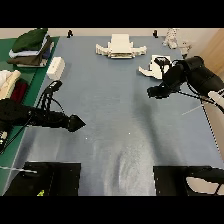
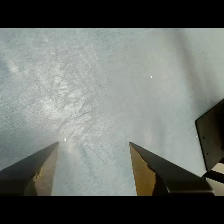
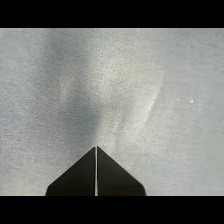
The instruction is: Fold the box.
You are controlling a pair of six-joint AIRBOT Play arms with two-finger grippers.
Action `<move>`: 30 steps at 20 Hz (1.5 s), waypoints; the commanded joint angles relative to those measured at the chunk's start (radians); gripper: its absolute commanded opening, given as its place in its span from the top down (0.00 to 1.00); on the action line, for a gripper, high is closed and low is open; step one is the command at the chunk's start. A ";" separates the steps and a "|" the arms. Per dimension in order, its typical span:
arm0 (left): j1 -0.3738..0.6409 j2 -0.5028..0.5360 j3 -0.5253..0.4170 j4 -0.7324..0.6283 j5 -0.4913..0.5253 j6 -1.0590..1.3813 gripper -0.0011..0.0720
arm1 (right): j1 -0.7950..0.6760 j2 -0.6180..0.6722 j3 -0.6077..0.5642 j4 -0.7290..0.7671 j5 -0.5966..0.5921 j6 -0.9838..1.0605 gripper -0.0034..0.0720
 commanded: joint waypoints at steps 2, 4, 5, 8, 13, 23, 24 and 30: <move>0.000 0.001 -0.001 0.000 0.000 0.000 0.04 | -0.001 0.000 0.001 0.000 0.000 0.000 0.93; 0.000 0.001 -0.001 0.000 0.000 0.000 0.04 | -0.001 0.000 0.001 0.000 0.000 0.000 0.93; 0.000 0.001 -0.001 0.000 0.000 0.000 0.04 | -0.001 0.000 0.001 0.001 0.000 0.000 0.93; 0.000 0.001 -0.001 0.000 0.000 0.000 0.04 | -0.001 0.000 0.001 0.000 0.000 0.000 0.93; 0.000 0.001 -0.001 0.000 0.000 0.000 0.04 | -0.001 0.000 0.000 0.027 0.025 0.002 0.93; 0.000 0.001 -0.001 -0.004 0.175 0.008 0.04 | -0.296 -0.123 0.201 0.140 0.041 0.288 0.48; 0.000 0.001 0.000 -0.007 0.184 0.008 0.04 | -0.373 -0.166 0.249 0.140 0.033 0.286 0.48; 0.000 0.001 0.000 -0.007 0.257 0.008 0.04 | -0.666 -0.511 0.535 0.365 0.053 0.126 0.48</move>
